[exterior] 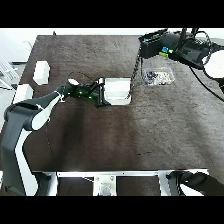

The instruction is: Fold the box and place the chain.

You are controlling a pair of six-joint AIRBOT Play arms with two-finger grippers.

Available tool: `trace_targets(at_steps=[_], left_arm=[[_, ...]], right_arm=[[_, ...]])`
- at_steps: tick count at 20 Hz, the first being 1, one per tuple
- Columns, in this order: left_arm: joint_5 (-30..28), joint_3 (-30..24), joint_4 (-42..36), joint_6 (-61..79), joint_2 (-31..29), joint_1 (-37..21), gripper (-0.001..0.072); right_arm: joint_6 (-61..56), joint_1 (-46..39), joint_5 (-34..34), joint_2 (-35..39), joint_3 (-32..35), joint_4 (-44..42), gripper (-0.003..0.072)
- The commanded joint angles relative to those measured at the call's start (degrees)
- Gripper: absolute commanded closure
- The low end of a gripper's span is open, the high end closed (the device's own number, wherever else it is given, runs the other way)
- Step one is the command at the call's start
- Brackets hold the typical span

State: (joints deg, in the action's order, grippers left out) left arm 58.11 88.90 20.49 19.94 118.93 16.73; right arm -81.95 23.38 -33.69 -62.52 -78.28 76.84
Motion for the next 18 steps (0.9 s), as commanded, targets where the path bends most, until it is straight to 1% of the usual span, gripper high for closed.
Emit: trace_targets(at_steps=[1,5,6,9,11,13,15,17,18], left_arm=[[-0.02,-0.02,0.02,0.0,0.0,-0.04,0.0374],[-0.02,0.0,0.02,0.0,0.0,-0.04,0.0374],[-0.02,-0.02,0.02,0.0,0.0,-0.04,0.0375],[-0.02,-0.02,0.02,0.0,0.0,-0.04,0.0374],[-0.02,-0.02,0.02,0.0,0.0,-0.04,0.0374],[-0.02,-0.02,0.02,0.0,0.0,-0.04,0.0374],[-0.02,-0.02,0.02,0.0,0.0,-0.04,0.0374],[-0.04,-0.02,0.02,0.0,0.0,-0.04,0.0374],[-0.02,-0.02,0.02,0.0,0.0,-0.04,0.0374]], right_arm=[[-0.59,2.69,-0.26,0.66,0.7,1.38,0.0677],[-3.28,3.52,0.02,0.63,4.48,1.27,0.0677],[-4.02,3.91,1.03,0.61,5.92,1.25,0.0677],[-6.27,4.35,7.3,0.09,11.61,1.2,0.0677],[-8.72,4.42,8.81,-1.31,14.01,1.18,0.0677],[-10.34,4.42,10.08,-3.93,15.82,1.16,0.0677],[-12.26,4.72,13.86,-7.72,17.75,1.14,0.0677],[-13.03,5.35,17.99,-13.27,19.06,-0.87,0.0677],[-13.05,6.23,18.95,-17.05,19.37,-1.73,0.0676]])
